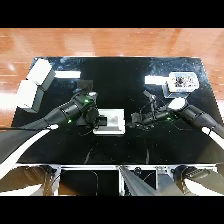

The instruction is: Fold the box and place the chain.

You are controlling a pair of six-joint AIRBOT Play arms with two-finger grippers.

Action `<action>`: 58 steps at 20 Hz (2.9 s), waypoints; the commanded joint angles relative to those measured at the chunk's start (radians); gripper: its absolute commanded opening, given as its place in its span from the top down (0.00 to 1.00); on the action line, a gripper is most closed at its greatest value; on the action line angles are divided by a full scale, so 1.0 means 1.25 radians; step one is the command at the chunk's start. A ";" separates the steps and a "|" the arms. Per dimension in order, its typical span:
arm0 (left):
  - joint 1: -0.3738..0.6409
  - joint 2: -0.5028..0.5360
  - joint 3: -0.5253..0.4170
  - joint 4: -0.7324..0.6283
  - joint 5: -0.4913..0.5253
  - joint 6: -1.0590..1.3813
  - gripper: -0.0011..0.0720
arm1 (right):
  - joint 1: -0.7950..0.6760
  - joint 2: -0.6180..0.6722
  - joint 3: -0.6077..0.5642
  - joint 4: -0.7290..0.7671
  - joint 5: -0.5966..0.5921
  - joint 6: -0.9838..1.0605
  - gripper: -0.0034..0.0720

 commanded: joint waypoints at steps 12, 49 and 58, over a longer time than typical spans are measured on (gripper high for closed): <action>0.000 -0.001 0.000 0.000 -0.007 0.000 0.97 | 0.145 -0.013 0.044 -0.087 -0.131 0.147 0.14; 0.000 -0.001 0.000 0.000 -0.029 0.000 0.97 | 0.371 -0.169 0.255 -0.658 -0.056 0.668 0.47; 0.000 -0.001 0.000 0.000 -0.034 0.000 0.96 | 0.371 -0.174 0.255 -0.658 -0.056 0.668 0.47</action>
